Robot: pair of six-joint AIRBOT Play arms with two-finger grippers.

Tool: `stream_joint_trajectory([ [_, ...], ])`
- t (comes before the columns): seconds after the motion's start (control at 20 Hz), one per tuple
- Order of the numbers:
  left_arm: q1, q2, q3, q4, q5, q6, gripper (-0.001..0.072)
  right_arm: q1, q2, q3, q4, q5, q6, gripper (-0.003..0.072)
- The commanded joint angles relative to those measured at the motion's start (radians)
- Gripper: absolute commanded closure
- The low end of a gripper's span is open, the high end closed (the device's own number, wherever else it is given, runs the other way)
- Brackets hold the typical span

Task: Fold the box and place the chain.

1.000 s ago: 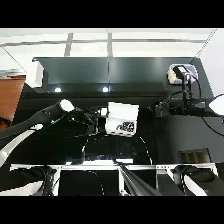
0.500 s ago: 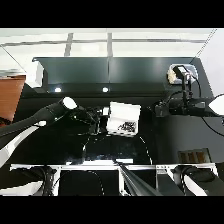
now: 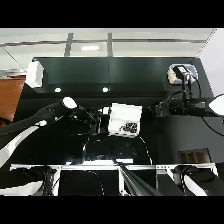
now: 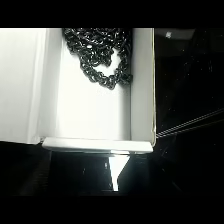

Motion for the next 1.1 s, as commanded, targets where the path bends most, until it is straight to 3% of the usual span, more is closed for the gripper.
stream_joint_trajectory([
  [0.0, 0.005, -0.004, 0.005, 0.000, 0.000, 0.000, -0.0001, 0.000, -0.001, 0.000, 0.000, 0.000, 0.000, 0.0371],
  [0.65, -0.040, -0.027, 0.037, -0.002, -0.005, 0.005, 0.0007, 0.000, -0.001, 0.000, 0.000, -0.005, 0.000, 0.0371],
  [0.75, -0.040, -0.027, 0.037, -0.021, 0.000, -0.005, 0.0082, 0.000, -0.001, 0.000, 0.000, -0.018, 0.000, 0.0371],
  [0.8, -0.039, -0.027, 0.037, -0.027, 0.000, -0.005, 0.0254, 0.000, -0.001, 0.000, 0.000, -0.025, 0.000, 0.0371],
  [0.85, -0.039, -0.026, 0.037, -0.026, 0.000, -0.005, 0.0379, 0.000, -0.001, 0.000, 0.000, -0.037, 0.000, 0.0371],
  [1.05, -0.039, -0.023, 0.037, -0.026, 0.030, -0.067, 0.0378, 0.000, -0.004, 0.000, 0.005, -0.185, 0.132, 0.0368],
])
